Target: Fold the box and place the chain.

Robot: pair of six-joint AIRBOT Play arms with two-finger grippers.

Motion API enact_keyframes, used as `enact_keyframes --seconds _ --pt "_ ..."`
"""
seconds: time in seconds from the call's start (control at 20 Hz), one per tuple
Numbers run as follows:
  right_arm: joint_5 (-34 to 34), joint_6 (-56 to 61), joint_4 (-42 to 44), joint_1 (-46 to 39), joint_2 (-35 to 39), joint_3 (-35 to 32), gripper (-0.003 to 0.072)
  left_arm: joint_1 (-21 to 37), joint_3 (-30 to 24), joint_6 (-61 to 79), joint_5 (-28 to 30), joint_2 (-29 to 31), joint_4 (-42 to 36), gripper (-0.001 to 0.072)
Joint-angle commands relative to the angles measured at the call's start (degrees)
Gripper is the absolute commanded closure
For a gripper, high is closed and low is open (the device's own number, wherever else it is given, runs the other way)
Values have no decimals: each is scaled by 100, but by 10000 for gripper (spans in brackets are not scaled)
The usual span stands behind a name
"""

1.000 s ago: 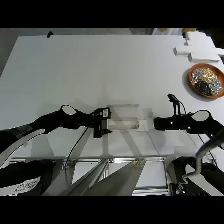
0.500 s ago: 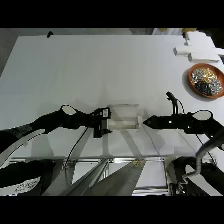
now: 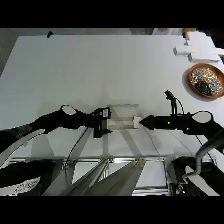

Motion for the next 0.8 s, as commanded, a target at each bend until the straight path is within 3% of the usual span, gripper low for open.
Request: enact_keyframes --seconds 0.0,0.2,0.45,0.75 --pt "-247 332 -90 374 20 79 276 -2 2 2 0 0 0 573" --pt "-592 2090 -1314 1049 -59 702 278 -2 2 4 0 0 0 573" --pt "-466 3486 -2330 1585 -520 1300 287 -2 2 2 0 0 0 573" --pt "-579 4218 -2802 2297 -885 1646 287 -2 2 4 2 0 0 573"
